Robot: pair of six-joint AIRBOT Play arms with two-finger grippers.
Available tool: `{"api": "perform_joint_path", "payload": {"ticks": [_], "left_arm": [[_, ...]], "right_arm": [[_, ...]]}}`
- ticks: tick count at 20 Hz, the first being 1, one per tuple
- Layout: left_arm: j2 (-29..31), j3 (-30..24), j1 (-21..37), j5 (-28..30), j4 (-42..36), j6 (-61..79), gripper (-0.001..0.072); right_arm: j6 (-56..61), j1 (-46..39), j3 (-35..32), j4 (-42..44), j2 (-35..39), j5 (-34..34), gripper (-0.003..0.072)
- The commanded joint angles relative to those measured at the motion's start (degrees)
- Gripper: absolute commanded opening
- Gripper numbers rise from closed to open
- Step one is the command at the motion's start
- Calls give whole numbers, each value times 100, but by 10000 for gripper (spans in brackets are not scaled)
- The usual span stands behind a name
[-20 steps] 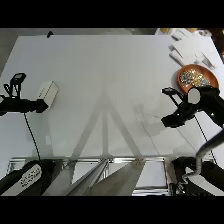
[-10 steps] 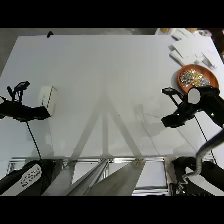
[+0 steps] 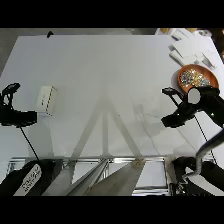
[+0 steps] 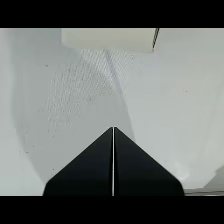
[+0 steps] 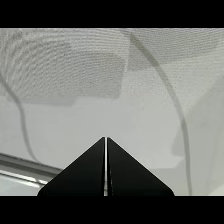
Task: Fold the box and place the chain.
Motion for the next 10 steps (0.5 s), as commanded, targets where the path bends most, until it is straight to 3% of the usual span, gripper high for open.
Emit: {"api": "perform_joint_path", "payload": {"ticks": [1, 10], "left_arm": [[431, -2, 4, -68, 33, -52, 9], [588, -2, 4, -94, 33, -55, 9]], "right_arm": [[0, -2, -4, 2, 4, 0, 18], [0, -2, -4, 2, 4, 2, 18]]}}
